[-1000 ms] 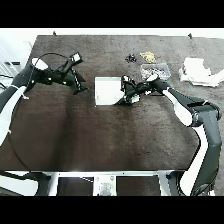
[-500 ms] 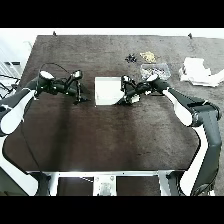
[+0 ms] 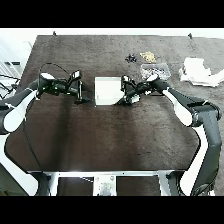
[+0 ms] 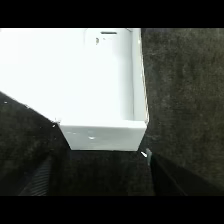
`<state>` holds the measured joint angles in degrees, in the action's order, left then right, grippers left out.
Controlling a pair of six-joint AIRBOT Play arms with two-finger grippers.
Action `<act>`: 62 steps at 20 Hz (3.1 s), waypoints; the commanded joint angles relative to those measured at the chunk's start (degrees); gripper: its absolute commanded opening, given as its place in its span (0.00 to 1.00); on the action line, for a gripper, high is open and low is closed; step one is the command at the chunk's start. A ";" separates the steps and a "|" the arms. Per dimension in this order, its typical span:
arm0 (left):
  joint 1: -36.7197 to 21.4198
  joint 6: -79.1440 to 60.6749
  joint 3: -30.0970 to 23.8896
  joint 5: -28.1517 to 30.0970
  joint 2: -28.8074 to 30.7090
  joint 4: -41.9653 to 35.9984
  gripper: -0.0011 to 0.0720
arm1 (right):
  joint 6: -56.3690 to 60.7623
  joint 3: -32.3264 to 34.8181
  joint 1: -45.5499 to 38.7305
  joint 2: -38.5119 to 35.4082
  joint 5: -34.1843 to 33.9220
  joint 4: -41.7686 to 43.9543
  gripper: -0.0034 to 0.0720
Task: Fold the box and place the chain.
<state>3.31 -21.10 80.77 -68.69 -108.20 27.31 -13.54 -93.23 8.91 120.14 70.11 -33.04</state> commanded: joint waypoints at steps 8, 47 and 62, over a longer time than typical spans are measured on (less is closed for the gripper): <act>-0.07 -1.16 5.95 -3.28 -6.67 -0.72 0.93 | 0.00 0.00 0.00 0.02 0.02 0.00 0.57; 2.38 -2.93 7.78 -4.33 -7.34 3.54 1.00 | 0.00 0.00 0.02 0.02 0.02 0.00 0.57; 4.22 -2.93 7.78 1.40 -7.37 1.77 1.00 | 0.00 0.00 0.02 0.02 0.02 0.00 0.57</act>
<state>7.49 -24.05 88.55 -69.38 -115.52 29.54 -13.50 -93.23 8.88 120.14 70.11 -33.01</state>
